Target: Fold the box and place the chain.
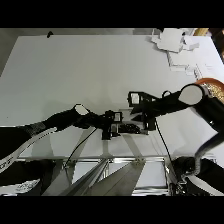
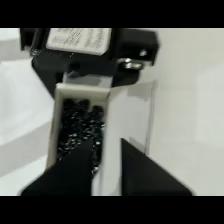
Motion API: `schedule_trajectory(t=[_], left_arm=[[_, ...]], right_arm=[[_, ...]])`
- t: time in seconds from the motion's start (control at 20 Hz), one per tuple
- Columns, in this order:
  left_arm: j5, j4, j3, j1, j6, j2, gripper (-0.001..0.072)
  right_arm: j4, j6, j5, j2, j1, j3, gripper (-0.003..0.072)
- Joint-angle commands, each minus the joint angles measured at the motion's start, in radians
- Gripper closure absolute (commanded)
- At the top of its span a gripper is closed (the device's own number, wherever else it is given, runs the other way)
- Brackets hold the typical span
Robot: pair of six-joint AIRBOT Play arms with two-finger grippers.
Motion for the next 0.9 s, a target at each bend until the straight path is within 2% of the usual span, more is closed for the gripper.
schedule_trajectory(t=[0.0,0.15,0.35,0.45,0.6,0.85], left_arm=[[0.0,0.0,0.0,0.0,0.0,0.0,0.0493],[0.0,0.0,0.0,0.0,0.0,0.0,0.0493],[-0.001,0.0,0.0,0.0,0.0,0.0,0.0493],[-0.001,0.0,0.0,0.0,0.0,0.0,0.0493],[-0.001,0.0,0.0,0.0,0.0,0.0,0.0493],[-0.003,0.0,0.0,0.0,0.0,0.0,0.0493]], right_arm=[[-0.048,0.048,0.025,-0.039,-0.019,0.135,0.0662],[-0.055,0.135,-0.034,-0.095,-0.084,0.137,0.0662],[-0.098,0.241,0.053,-0.162,-0.09,0.105,0.0648],[-0.097,0.241,0.117,-0.144,-0.068,0.075,0.0432],[-0.092,0.24,0.143,-0.093,-0.04,0.024,0.0417],[-0.091,0.161,0.06,-0.024,0.038,-0.107,0.0378]])
